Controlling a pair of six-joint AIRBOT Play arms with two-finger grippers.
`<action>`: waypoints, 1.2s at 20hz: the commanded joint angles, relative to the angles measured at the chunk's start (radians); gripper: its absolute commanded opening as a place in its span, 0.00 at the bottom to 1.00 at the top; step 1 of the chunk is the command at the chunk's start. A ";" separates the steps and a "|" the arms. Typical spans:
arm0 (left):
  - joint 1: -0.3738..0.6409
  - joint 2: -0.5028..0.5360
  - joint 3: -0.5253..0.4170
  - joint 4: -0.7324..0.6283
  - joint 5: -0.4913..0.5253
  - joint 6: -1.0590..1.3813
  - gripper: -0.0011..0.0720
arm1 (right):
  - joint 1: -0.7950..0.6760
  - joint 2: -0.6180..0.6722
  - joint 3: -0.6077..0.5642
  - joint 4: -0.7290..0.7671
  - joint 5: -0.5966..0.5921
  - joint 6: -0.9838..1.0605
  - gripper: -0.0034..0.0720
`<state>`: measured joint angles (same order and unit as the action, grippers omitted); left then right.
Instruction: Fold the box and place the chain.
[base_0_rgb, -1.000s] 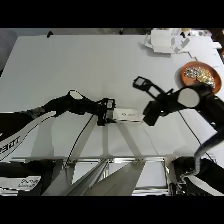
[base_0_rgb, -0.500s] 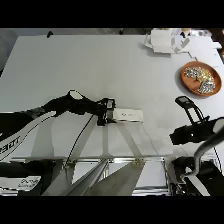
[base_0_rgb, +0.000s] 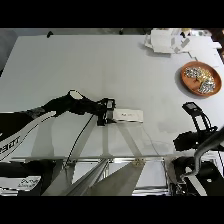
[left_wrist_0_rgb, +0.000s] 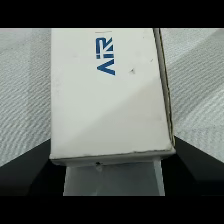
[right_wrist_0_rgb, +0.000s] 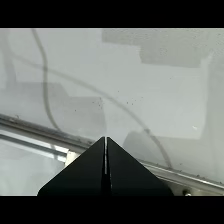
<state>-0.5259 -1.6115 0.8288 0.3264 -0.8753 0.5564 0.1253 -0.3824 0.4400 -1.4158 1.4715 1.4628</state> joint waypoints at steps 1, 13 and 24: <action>0.000 0.000 0.000 0.000 0.000 0.000 0.36 | -0.001 0.006 -0.002 -0.001 0.002 0.002 0.07; 0.000 0.000 0.000 0.000 0.000 0.000 0.36 | -0.001 0.006 -0.002 -0.001 0.002 0.002 0.07; 0.047 0.116 0.000 -0.046 0.010 -0.082 0.02 | -0.001 0.006 -0.002 -0.001 0.002 0.002 0.07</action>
<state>-0.5049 -1.5566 0.8288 0.2905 -0.8680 0.5369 0.1253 -0.3771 0.4385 -1.4170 1.4731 1.4643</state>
